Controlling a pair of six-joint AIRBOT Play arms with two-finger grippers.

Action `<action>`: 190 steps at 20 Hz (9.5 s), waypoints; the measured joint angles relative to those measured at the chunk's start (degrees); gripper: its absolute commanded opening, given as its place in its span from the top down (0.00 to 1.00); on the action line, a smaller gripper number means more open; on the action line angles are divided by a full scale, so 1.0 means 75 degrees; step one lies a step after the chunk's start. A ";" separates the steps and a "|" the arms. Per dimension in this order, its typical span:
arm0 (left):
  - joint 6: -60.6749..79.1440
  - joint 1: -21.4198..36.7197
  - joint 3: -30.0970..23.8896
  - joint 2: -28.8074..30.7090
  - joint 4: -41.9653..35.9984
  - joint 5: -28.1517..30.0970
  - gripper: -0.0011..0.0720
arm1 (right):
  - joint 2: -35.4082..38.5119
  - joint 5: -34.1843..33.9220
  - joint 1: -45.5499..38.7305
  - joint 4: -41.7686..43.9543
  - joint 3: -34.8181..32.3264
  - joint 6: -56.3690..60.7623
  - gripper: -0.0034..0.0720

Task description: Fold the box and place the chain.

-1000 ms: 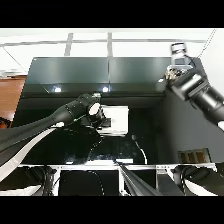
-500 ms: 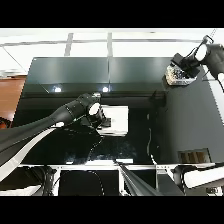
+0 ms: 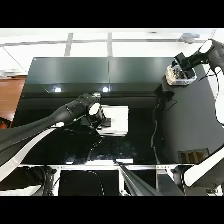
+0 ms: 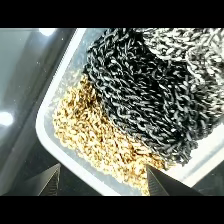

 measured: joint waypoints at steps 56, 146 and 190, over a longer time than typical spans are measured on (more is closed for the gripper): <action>-0.0003 0.0000 0.0000 0.0000 -0.0009 0.0003 0.95 | 0.6516 0.0930 0.4619 0.3162 -0.3343 -0.6193 0.94; 0.1037 0.2337 -0.1769 0.3722 0.1381 -0.0860 0.25 | 0.6822 -0.0612 0.4532 0.2270 -0.7219 -0.5383 0.49; 1.8989 0.2279 -0.2964 0.1317 -0.6263 0.2413 0.36 | 0.6822 -0.1437 0.4523 0.1900 -0.7219 -0.5321 0.37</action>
